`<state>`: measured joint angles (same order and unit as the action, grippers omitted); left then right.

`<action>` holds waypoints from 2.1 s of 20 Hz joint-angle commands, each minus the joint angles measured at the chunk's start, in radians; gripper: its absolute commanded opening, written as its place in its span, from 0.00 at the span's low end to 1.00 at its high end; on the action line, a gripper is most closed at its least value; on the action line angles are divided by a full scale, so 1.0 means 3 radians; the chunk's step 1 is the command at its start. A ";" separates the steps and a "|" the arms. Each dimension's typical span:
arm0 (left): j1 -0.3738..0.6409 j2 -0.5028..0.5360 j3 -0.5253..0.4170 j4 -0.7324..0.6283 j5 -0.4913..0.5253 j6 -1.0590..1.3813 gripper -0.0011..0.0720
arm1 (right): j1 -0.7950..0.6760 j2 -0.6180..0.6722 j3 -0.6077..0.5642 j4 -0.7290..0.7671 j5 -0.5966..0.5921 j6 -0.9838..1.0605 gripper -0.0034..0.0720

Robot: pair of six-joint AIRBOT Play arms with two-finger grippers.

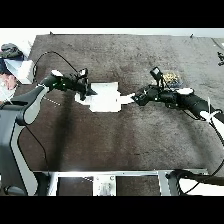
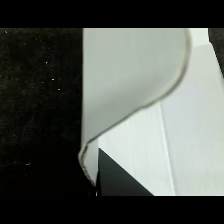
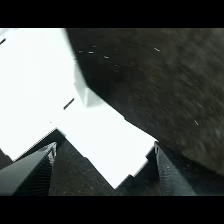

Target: Fold the box and place the chain.

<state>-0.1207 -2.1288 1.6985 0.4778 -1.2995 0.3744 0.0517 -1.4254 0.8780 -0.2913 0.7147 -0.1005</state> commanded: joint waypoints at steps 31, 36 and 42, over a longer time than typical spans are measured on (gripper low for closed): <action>0.0000 -0.0003 0.0000 0.0029 0.0024 0.0000 0.03 | 0.1086 -0.0482 0.0127 -0.0926 -0.0690 -0.0885 0.97; 0.0000 -0.0003 0.0000 0.0028 0.0024 0.0001 0.03 | 0.1083 -0.0482 0.0142 -0.0862 -0.0930 -0.0885 0.96; 0.0000 -0.0003 0.0000 0.0029 0.0024 0.0000 0.03 | 0.1081 -0.0479 0.0291 -0.0863 -0.0884 -0.0846 0.97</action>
<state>-0.1207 -2.1288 1.6989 0.4866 -1.2922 0.3744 0.3756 -1.5703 0.9455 -0.5549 0.4480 -0.3595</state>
